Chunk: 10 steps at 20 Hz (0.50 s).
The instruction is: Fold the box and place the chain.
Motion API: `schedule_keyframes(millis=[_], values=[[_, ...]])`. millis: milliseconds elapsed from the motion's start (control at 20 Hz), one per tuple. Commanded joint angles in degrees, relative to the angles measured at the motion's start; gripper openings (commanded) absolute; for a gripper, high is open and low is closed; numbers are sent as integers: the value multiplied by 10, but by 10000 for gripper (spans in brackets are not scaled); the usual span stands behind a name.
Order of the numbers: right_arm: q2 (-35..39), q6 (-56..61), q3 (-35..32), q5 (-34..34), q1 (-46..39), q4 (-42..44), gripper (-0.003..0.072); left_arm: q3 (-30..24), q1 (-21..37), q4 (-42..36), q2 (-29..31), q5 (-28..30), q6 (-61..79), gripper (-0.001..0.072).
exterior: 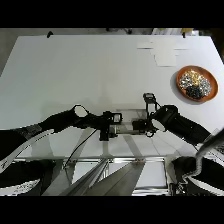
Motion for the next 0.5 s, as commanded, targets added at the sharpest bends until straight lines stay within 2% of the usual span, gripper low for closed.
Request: schedule_keyframes(millis=[0, 150, 200, 250, 450], values=[[-13, 8, 0, -4, 8, -8, 214, 0, 0, 0, 0, 0, 0, 210], [-24, 8, 0, -4, 8, -8, 141, 0, 0, 0, 0, 0, 0, 210], [-26, 6, 0, -4, 8, -8, 58, 0, 0, 0, 0, 0, 0, 210], [-26, 5, 0, -4, 9, -8, 20, 0, 0, 0, 0, 0, 0, 210], [-26, 5, 0, -8, 8, -10, 24, 0, 0, 0, 0, 0, 0, 210]])
